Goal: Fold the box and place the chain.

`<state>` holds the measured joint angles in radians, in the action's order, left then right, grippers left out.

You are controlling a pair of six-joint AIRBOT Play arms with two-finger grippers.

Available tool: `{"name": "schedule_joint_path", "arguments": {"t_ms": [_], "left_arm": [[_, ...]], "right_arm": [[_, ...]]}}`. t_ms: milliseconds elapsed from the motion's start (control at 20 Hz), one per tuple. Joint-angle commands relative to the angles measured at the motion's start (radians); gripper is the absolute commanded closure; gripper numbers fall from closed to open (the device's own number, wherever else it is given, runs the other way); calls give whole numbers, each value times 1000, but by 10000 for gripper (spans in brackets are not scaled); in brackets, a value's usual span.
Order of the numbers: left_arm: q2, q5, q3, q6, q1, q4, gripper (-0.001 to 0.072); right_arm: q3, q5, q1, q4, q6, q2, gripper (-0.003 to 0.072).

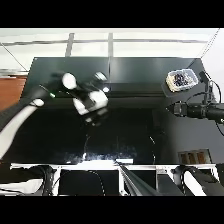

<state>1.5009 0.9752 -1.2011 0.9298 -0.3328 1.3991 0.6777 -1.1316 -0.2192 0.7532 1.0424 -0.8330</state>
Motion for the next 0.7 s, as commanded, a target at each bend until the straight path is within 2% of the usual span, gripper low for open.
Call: {"name": "schedule_joint_path", "arguments": {"t_ms": [0, 100, 200, 300, 350, 500, 650], "left_arm": [[8, -97, -89, 277, 294, 144, 434], [58, -102, -199, 378, 426, 140, 433], [159, -35, -351, 387, 525, 137, 431], [280, 51, -508, 385, 591, 103, 418], [330, 63, -566, 385, 611, 93, 418], [452, 50, -671, 378, 628, 83, 418], [544, 39, -702, 378, 602, 80, 417]], "right_arm": [[0, 8, 1, 0, 15, 1, 672], [0, 8, 1, 0, 22, 1, 673], [0, 3, 2, 0, 28, 1, 672], [0, -24, 3, 0, 27, 1, 672], [0, -29, 3, 0, 28, 1, 672], [0, -13, 3, 0, 40, 1, 672], [0, -12, 3, 0, 40, 1, 672]]}}
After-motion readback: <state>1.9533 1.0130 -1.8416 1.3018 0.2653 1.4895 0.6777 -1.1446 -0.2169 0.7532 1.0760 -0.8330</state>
